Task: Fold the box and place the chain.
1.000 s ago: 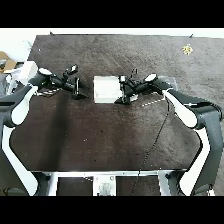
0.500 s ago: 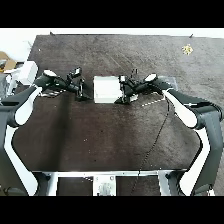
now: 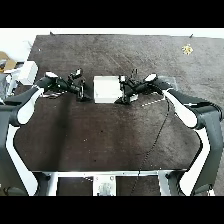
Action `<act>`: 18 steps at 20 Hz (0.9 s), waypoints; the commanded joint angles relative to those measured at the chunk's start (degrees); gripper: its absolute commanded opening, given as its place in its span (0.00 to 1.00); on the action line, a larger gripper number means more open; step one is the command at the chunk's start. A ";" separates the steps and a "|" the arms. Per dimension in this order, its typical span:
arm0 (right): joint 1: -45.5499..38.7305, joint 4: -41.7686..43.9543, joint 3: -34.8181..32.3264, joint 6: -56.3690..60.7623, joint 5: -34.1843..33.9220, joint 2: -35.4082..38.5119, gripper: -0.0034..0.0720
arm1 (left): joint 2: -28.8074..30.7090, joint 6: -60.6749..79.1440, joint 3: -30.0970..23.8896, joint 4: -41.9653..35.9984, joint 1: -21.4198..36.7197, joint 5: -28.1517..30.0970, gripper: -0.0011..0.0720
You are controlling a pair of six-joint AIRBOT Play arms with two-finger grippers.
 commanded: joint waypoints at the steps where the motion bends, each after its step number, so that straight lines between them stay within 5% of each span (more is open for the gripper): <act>1: 0.04 0.00 0.00 0.04 -0.04 -0.02 0.83 | -0.11 0.46 -0.02 -0.46 -0.04 -2.19 1.00; 12: 0.04 0.00 0.00 0.04 -0.04 -0.02 0.83 | -0.33 1.36 -0.02 -0.68 -2.91 6.23 1.00; 18: 0.04 0.00 0.00 0.04 -0.07 -0.02 0.83 | -2.75 1.49 -0.02 -1.70 -3.50 6.16 1.00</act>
